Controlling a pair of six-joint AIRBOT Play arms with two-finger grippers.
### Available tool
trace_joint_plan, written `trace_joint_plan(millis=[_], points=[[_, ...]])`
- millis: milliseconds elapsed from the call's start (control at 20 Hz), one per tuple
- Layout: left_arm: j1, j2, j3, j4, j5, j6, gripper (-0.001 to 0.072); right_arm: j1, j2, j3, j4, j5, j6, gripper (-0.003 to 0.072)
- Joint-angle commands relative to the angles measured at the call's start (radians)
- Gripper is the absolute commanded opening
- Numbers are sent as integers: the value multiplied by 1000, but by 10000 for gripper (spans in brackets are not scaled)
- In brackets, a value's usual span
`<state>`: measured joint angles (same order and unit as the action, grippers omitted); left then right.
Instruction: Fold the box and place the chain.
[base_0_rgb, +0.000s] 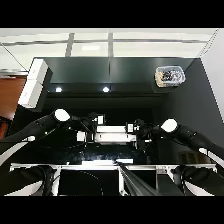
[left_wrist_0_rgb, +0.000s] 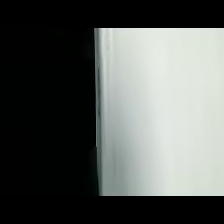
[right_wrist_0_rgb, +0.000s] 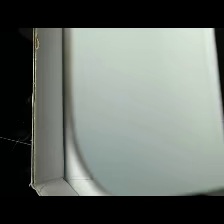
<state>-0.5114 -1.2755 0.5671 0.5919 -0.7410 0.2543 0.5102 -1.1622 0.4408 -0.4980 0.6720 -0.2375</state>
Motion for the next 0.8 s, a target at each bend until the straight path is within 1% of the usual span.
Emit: trace_joint_plan(millis=[0,500,750], points=[[0,0,0,0,0,0,26,1,-1,1,-5,-6,6,632],[0,0,0,0,0,0,26,1,-6,5,-6,-17,24,632],[0,0,0,0,0,0,26,14,-17,15,-39,-18,51,632]])
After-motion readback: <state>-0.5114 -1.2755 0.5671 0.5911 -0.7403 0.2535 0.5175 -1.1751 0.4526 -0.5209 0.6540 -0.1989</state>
